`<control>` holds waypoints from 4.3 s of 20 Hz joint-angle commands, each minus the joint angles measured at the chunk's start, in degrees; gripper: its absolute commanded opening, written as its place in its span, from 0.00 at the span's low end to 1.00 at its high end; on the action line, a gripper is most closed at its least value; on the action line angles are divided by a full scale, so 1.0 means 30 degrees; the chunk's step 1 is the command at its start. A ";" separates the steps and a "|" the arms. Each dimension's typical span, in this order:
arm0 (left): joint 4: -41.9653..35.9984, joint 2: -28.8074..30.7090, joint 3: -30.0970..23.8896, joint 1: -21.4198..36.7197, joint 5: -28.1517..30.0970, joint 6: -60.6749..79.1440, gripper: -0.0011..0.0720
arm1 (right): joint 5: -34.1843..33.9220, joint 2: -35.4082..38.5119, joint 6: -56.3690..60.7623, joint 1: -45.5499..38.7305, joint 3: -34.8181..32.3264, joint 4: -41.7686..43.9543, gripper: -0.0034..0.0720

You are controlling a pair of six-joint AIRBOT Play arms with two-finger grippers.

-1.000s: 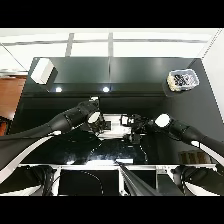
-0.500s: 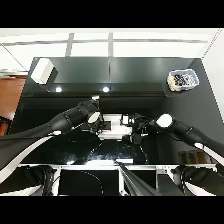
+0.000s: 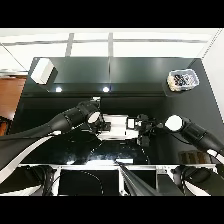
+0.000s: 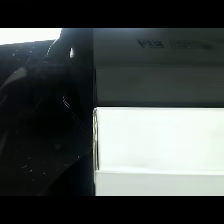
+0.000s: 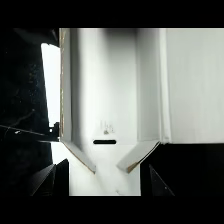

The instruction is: Fold the box and place the chain.

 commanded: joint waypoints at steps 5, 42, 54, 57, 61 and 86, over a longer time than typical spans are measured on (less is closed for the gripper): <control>-0.0044 0.0007 0.0007 -0.0007 -0.0095 0.0044 0.05 | -0.1297 -0.0816 -0.0634 0.0007 -0.0102 0.2477 0.52; -0.0124 0.0007 0.0007 -0.0007 -0.0211 0.0036 0.05 | 0.6696 -0.0408 2.5981 -1.1978 0.0160 -0.2477 0.10; -0.0131 0.0007 0.0007 -0.0007 -0.0182 0.0036 0.06 | 0.6513 -0.3657 1.9613 -0.6011 0.0248 0.6798 0.64; -0.0131 0.0007 0.0007 -0.0007 -0.0189 0.0036 0.06 | 0.8371 -0.3614 1.7792 -0.5967 0.0903 0.8444 0.88; -0.0124 0.0007 0.0007 0.0000 -0.0182 0.0036 0.05 | 0.7635 -0.3599 1.8615 -0.5005 0.2178 0.8349 0.88; -0.0124 0.0007 0.0007 -0.0007 -0.0175 0.0036 0.05 | 0.3337 -0.4087 3.7062 0.4692 0.7038 -1.0178 0.52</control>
